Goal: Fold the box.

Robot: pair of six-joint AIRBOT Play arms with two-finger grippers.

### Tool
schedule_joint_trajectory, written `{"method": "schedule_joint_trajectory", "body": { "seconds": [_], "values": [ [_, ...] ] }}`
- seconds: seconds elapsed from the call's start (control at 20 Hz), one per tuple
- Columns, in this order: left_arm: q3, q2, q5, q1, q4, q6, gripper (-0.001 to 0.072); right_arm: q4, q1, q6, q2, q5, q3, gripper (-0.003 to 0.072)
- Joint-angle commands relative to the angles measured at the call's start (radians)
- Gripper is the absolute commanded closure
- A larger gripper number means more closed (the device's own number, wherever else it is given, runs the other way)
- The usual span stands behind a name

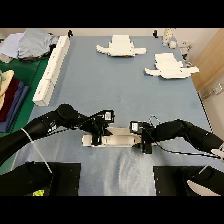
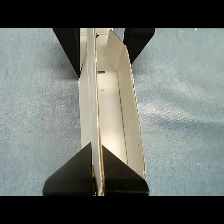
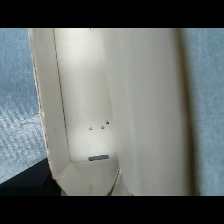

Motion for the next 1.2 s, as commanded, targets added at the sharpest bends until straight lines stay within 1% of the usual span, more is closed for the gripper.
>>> {"method": "schedule_joint_trajectory", "body": {
  "seconds": [0.0, 0.85, 0.9, 0.95, 1.0, 1.1, 1.15],
  "values": [
    [0.0, 0.0, 0.0, 0.0, 0.0, 0.0, 0.0696, -0.001, 0.001, 0.001, -0.001, -0.002, -0.001, 0.0143],
    [0.0, -0.001, -0.003, 0.0, -0.011, 0.0, 0.0691, -0.001, 0.001, 0.001, -0.001, -0.002, -0.001, 0.0144],
    [0.0, 0.0, -0.002, 0.0, -0.011, 0.0, 0.049, -0.001, 0.001, 0.001, -0.001, -0.002, -0.001, 0.0144],
    [0.0, 0.0, -0.001, 0.0, -0.011, -0.001, 0.026, -0.001, 0.001, 0.0, -0.001, -0.002, -0.001, 0.0143],
    [0.0, 0.0, 0.002, 0.001, -0.011, -0.003, 0.0229, -0.001, 0.001, 0.001, -0.001, -0.002, -0.001, 0.0144],
    [0.0, 0.003, 0.002, 0.003, 0.0, -0.027, 0.0228, -0.001, 0.001, 0.001, -0.001, -0.002, -0.001, 0.0143],
    [0.0, 0.016, 0.0, 0.006, 0.028, -0.093, 0.0228, -0.001, 0.001, 0.001, -0.001, -0.002, -0.001, 0.0143]
  ]
}}
